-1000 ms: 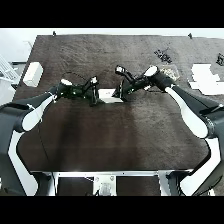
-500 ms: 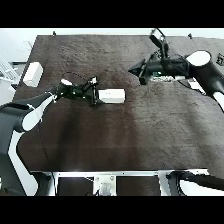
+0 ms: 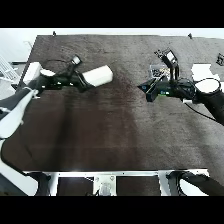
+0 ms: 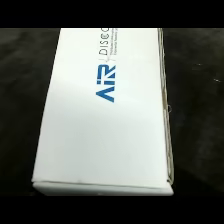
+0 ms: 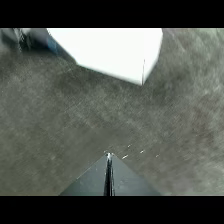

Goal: Fold the box and place the chain.

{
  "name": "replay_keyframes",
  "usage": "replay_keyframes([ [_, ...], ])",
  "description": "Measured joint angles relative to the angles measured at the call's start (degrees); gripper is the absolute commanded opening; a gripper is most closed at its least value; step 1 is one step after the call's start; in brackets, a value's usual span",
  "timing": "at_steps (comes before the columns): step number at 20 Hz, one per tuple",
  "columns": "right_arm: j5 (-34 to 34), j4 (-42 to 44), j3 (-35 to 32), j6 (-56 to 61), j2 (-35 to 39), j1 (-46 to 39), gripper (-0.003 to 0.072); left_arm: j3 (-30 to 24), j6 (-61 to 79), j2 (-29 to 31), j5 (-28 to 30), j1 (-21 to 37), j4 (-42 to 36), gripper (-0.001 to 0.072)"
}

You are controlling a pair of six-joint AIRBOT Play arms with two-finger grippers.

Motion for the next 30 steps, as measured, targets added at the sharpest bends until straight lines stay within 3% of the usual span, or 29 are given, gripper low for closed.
replay_keyframes([
  [3,-0.5,0.0,-1.77,0.92,0.55,-0.35,0.0015,-5.88,-6.91,6.71,12.55,4.85,-0.11,0.0015],
  [6,-1.16,0.57,-3.21,1.38,0.76,-0.44,0.0015,-12.7,-11.17,12.79,18.95,9.7,-0.13,0.0015],
  [10,-1.99,1.84,-4.33,1.55,0.85,-0.48,0.0015,-23.91,-13.94,21.24,21.9,16.17,1.11,0.0015],
  [13,-2.29,2.29,-4.74,1.6,0.87,-0.48,0.0015,-29.49,-18.25,26.43,18.12,22.71,3.63,0.0015],
  [15,-2.43,2.43,-4.85,1.64,0.87,-0.48,0.0015,-31.17,-22.23,28.24,13.51,26.99,8.39,0.0016],
  [18,-2.71,2.73,-4.94,1.66,0.79,-0.46,0.0015,-32.26,-27.1,29.64,11.43,30.82,13.62,0.0015],
  [27,-3.23,3.04,-5.31,1.68,0.74,-0.28,0.0015,-32.98,-47.39,31.67,18.08,33.2,37.79,0.0018],
  [30,-3.74,3.02,-5.33,1.68,0.74,-0.28,0.0015,-32.98,-50.07,31.67,19.08,33.29,41.9,0.0022],
])
